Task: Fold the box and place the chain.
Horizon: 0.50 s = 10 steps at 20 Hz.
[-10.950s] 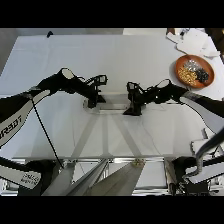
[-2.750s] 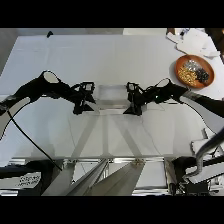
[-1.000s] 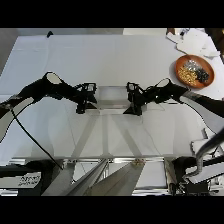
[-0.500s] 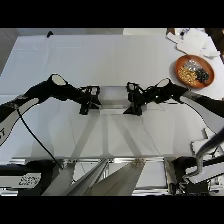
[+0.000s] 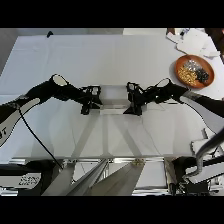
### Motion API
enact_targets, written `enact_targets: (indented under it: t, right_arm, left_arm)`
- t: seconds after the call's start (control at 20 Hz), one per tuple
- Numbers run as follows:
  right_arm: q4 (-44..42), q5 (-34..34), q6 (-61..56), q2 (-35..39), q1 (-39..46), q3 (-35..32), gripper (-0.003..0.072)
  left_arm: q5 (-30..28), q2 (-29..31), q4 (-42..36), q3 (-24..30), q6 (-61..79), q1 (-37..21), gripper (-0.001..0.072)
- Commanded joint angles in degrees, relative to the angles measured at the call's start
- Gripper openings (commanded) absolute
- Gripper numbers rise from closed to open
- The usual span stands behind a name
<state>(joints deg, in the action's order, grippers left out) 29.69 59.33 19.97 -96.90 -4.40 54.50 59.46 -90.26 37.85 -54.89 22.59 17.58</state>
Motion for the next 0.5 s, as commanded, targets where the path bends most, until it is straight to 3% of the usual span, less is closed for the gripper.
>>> enact_targets:
  t: [0.0, 0.15, 0.35, 0.45]
  right_arm:
    - [0.0, 0.0, 0.0, -0.02, -0.04, 0.02, 0.0457]
    - [0.0, 0.02, 0.0, -0.02, -0.04, 0.02, 0.0457]
    - [0.0, 0.0, 0.0, -0.02, -0.04, 0.02, 0.0457]
    - [0.0, 0.02, 0.0, -0.02, -0.04, 0.02, 0.0457]
  left_arm:
    - [0.33, -0.04, -0.35, 0.02, -0.13, 0.02, 0.0284]
    - [0.28, -0.04, -0.37, 0.02, -0.13, 0.02, 0.0295]
    - [-1.88, -0.04, -1.7, 0.02, -3.98, 0.02, 0.0504]
    - [-2.71, -0.04, -2.03, 0.02, -6.19, 0.02, 0.0523]
